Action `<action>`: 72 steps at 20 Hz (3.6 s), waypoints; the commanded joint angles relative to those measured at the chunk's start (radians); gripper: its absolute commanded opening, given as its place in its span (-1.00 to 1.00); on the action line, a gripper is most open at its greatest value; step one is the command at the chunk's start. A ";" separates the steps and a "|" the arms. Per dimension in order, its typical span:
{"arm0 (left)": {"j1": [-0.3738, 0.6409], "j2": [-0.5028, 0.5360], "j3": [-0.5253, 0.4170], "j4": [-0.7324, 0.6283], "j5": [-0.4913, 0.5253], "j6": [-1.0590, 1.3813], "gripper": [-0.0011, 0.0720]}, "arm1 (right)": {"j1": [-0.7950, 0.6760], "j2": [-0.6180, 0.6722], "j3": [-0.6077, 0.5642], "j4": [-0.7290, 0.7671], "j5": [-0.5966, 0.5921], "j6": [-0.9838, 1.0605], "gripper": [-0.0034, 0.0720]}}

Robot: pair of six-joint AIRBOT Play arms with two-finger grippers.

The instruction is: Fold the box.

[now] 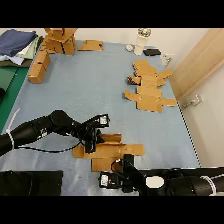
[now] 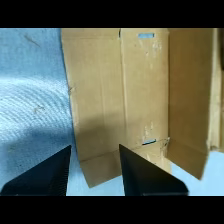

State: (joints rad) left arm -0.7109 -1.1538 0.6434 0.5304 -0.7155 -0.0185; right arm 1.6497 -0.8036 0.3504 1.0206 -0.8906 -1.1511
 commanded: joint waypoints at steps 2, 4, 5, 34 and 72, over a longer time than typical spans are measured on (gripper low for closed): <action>0.000 0.000 0.000 0.000 0.000 0.000 -0.93 | 0.001 -0.025 0.000 -0.048 0.003 0.010 0.36; 0.000 0.000 0.000 0.000 0.000 0.000 -0.93 | 0.001 -0.026 0.000 -0.052 0.003 0.010 0.36; 0.000 0.000 0.000 0.000 0.000 0.000 -0.93 | 0.001 -0.025 0.000 -0.057 0.003 0.010 0.36; 0.000 0.000 0.000 0.000 0.001 0.000 -0.93 | -0.069 0.002 0.048 -0.168 -0.054 0.242 1.00; 0.000 0.000 0.000 0.000 0.000 0.000 -0.93 | -1.033 0.013 -0.018 1.186 0.171 -1.640 1.00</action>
State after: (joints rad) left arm -0.7109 -1.1538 0.6434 0.5308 -0.7158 -0.0185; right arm 0.6411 -0.7216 0.3122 2.1120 -0.6777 -2.6888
